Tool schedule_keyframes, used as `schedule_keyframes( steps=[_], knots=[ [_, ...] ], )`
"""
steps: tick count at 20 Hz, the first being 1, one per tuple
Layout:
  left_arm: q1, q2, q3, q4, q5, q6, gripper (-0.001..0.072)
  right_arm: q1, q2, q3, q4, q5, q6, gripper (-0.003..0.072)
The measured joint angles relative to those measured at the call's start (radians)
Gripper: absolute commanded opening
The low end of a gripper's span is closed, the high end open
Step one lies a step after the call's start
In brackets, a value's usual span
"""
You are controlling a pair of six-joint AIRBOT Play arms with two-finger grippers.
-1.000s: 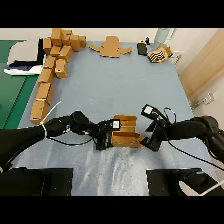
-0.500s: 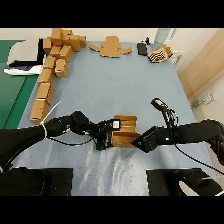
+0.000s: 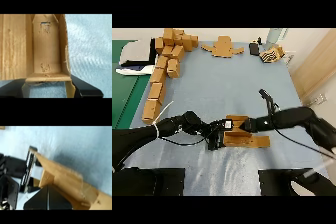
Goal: Fold the box.
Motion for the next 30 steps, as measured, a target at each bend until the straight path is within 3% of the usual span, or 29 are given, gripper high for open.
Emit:
schedule_keyframes(
  steps=[8, 17, 22, 26, 29, 30],
  knots=[
    [0.000, 0.000, 0.000, 0.000, 0.000, -0.001, 0.0524, 0.000, -0.325, 0.114, -0.012, 0.049, -0.086, 0.0005],
    [0.000, 0.000, 0.000, 0.000, 0.000, 0.000, 0.0524, 0.024, -0.386, 0.124, -0.026, 0.063, -0.128, 0.0005],
    [0.000, 0.000, 0.000, 0.000, 0.000, 0.000, 0.0524, -0.001, -0.293, 0.150, -0.070, 0.061, -0.149, 0.0005],
    [0.000, 0.000, 0.000, 0.000, 0.000, 0.000, 0.0524, -0.019, -0.120, 0.146, -0.144, 0.005, -0.146, 0.0005],
    [0.000, 0.000, 0.000, 0.000, 0.000, 0.000, 0.0524, -0.016, 0.029, 0.068, -0.183, -0.082, -0.169, 0.0007],
    [0.000, 0.000, 0.000, 0.000, 0.000, 0.000, 0.0524, -0.009, 0.079, 0.028, -0.188, -0.125, -0.203, 0.0162]
  ],
)
